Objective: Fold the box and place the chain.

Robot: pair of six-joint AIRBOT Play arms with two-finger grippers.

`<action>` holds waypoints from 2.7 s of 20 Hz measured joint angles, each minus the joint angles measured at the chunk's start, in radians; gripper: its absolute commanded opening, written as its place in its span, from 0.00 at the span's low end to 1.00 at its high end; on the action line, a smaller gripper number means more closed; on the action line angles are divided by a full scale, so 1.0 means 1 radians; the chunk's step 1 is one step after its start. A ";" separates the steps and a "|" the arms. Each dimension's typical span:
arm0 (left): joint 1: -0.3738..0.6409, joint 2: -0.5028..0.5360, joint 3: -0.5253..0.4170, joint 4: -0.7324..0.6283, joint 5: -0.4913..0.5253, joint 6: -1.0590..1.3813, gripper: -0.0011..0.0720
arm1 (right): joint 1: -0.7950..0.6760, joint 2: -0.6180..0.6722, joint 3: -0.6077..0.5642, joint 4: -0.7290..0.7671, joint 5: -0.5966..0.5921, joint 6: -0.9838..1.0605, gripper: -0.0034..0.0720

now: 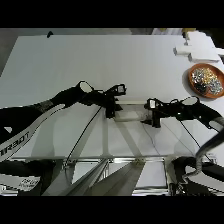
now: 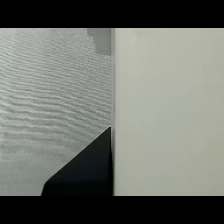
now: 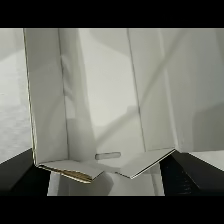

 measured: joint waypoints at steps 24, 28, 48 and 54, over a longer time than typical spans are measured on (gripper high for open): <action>0.000 0.000 0.000 0.000 0.003 -0.002 0.03 | 0.032 -0.061 0.002 0.027 -0.002 -0.017 0.71; 0.000 0.000 0.000 -0.001 0.004 -0.002 0.03 | 0.022 -0.063 0.002 0.029 -0.003 -0.016 0.71; 0.000 0.000 0.000 -0.001 0.005 -0.002 0.03 | 0.015 -0.062 0.001 0.058 0.014 -0.011 0.99; 0.000 0.000 0.000 -0.002 0.006 -0.002 0.03 | 0.011 -0.056 0.001 0.074 0.010 -0.013 0.99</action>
